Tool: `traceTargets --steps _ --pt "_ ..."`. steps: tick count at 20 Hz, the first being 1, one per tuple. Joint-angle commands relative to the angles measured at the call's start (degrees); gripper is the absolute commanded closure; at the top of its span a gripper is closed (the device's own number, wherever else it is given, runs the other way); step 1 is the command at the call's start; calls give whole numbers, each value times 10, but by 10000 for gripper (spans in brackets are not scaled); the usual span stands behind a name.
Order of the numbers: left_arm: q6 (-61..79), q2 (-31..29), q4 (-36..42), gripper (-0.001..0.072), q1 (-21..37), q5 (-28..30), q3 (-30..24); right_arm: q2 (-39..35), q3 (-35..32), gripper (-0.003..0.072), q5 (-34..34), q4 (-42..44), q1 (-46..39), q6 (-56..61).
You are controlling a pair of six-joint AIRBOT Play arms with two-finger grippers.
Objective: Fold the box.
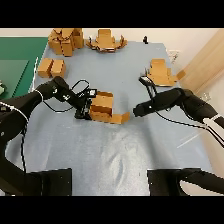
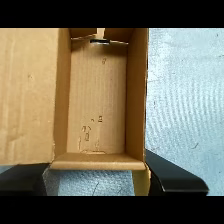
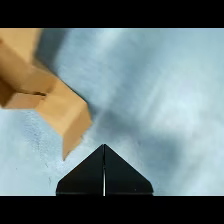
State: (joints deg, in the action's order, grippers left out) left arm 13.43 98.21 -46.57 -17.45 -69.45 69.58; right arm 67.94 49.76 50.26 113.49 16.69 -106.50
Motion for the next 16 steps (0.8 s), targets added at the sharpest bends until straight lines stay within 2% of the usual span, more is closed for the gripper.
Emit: traceTargets --steps 1,7,11,15,16 --pt "0 0 0 696 0 0 0 20 -45 684 11 67 -37 95" --pt "0 0 0 696 0 0 0 140 -14 684 -21 253 21 -6" --pt "0 0 0 696 0 0 0 165 36 684 -17 257 56 -12" --pt "0 0 0 696 0 -2 0 126 56 676 -17 269 57 -16" --pt "0 0 0 696 0 -1 0 122 57 583 -16 271 57 -16"
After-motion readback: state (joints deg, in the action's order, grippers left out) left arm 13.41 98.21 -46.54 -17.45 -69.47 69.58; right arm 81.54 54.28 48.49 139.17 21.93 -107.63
